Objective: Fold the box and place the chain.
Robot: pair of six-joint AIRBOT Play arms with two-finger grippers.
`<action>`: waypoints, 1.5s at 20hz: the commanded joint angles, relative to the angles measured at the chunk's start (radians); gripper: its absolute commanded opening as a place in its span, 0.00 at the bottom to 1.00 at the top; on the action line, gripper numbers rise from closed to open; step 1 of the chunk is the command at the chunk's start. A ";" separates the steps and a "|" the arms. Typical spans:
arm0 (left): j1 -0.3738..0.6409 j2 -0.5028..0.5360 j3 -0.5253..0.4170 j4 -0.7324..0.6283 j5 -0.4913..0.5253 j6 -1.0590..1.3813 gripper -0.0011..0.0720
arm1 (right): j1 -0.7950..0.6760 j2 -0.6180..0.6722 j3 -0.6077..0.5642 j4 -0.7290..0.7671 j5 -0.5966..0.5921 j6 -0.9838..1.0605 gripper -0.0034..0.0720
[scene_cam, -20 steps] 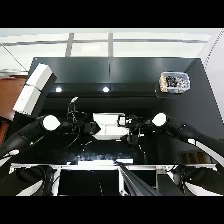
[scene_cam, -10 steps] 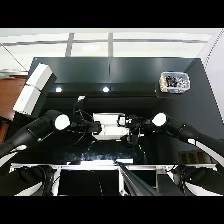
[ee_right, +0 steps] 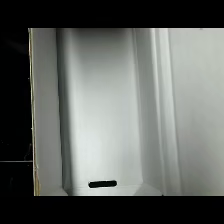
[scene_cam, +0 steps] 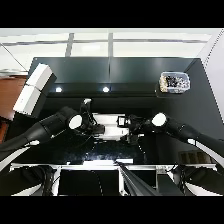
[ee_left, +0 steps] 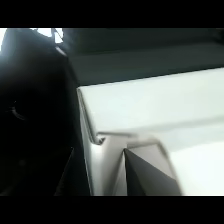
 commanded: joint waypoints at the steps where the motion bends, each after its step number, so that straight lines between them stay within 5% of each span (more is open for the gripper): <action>1: -0.023 -0.006 0.021 0.033 -0.025 -0.061 0.52 | 0.007 0.001 -0.002 -0.010 -0.001 0.001 0.54; 7: -0.028 -0.011 0.052 0.086 -0.035 -0.111 0.52 | 0.007 0.001 -0.002 -0.010 -0.007 0.008 0.54; 10: -0.028 -0.018 0.053 0.093 -0.035 -0.112 0.33 | 0.007 0.001 -0.002 -0.010 -0.008 0.008 0.54; 21: -0.072 -0.143 0.169 0.178 -0.142 -0.190 0.31 | 0.007 0.001 -0.002 -0.010 -0.007 0.008 0.54; 30: -0.072 -0.158 0.171 0.178 -0.164 -0.240 0.28 | 0.007 0.001 -0.002 -0.010 -0.007 0.008 0.54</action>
